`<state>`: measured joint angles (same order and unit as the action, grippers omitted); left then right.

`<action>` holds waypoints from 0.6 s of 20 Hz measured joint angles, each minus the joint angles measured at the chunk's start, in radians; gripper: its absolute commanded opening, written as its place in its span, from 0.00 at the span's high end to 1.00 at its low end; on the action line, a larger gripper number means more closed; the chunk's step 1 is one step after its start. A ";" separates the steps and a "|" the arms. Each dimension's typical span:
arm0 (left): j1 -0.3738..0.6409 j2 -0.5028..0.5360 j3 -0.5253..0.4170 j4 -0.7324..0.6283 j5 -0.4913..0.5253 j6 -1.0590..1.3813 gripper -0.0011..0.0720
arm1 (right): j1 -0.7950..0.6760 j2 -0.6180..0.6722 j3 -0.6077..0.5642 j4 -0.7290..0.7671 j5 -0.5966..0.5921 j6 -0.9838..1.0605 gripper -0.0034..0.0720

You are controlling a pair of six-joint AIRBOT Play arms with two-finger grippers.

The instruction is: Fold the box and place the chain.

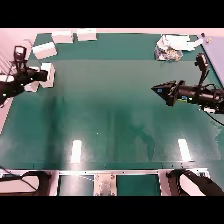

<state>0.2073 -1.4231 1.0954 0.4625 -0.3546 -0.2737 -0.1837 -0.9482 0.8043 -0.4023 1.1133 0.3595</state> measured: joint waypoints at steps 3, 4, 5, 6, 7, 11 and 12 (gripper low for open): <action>-0.008 0.119 -0.003 0.016 -0.173 -0.001 0.97 | -0.011 0.042 0.000 -0.001 -0.003 0.000 0.94; -0.018 0.163 -0.013 0.017 -0.218 0.002 0.97 | -0.013 0.053 0.000 -0.001 -0.006 0.000 0.94; -0.031 0.207 -0.032 0.020 -0.242 0.003 0.97 | -0.014 0.067 -0.002 -0.001 -0.013 0.000 0.95; -0.050 0.260 -0.065 0.022 -0.250 0.005 0.97 | -0.016 0.081 -0.007 -0.005 -0.023 0.000 0.95; -0.071 0.316 -0.105 0.020 -0.247 0.008 0.97 | -0.017 0.097 -0.016 -0.009 -0.035 0.000 0.95; -0.184 0.560 -0.372 -0.007 -0.134 0.026 0.97 | -0.018 0.205 -0.116 -0.021 -0.156 0.000 0.95; -0.212 0.615 -0.443 -0.020 -0.104 0.037 0.97 | -0.018 0.242 -0.154 -0.021 -0.201 0.000 0.95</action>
<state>-0.0048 -0.8085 0.6529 0.4427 -0.4587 -0.2363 -0.2012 -0.7059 0.6502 -0.4236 0.9123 0.3592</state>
